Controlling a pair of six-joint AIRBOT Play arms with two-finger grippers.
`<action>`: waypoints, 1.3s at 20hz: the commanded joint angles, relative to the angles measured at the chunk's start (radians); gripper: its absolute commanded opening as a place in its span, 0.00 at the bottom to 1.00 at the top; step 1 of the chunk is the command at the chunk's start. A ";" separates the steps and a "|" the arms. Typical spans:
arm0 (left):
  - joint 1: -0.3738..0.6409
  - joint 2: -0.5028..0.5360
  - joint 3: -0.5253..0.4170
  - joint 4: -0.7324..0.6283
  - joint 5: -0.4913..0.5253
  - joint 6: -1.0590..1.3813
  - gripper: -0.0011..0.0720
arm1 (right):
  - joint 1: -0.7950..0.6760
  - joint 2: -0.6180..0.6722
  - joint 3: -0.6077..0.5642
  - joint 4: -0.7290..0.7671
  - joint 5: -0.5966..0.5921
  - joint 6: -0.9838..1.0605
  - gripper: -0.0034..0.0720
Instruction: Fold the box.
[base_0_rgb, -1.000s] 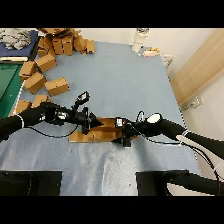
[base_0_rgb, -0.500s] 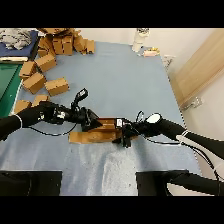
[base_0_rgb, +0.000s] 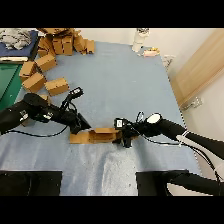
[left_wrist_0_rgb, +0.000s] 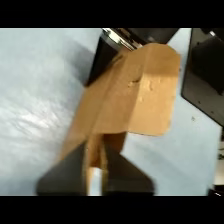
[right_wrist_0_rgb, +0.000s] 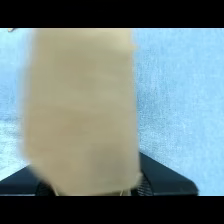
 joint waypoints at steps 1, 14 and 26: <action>-0.019 0.055 0.000 0.083 -0.142 -0.365 0.03 | -0.001 0.001 0.000 0.001 0.000 0.000 0.71; -0.212 -0.125 0.052 -0.204 0.305 -0.422 0.03 | -0.001 0.001 0.000 0.001 0.001 0.000 0.72; -0.195 -0.305 0.113 -0.102 0.233 -0.605 0.03 | -0.001 0.001 0.000 0.001 0.001 0.000 0.71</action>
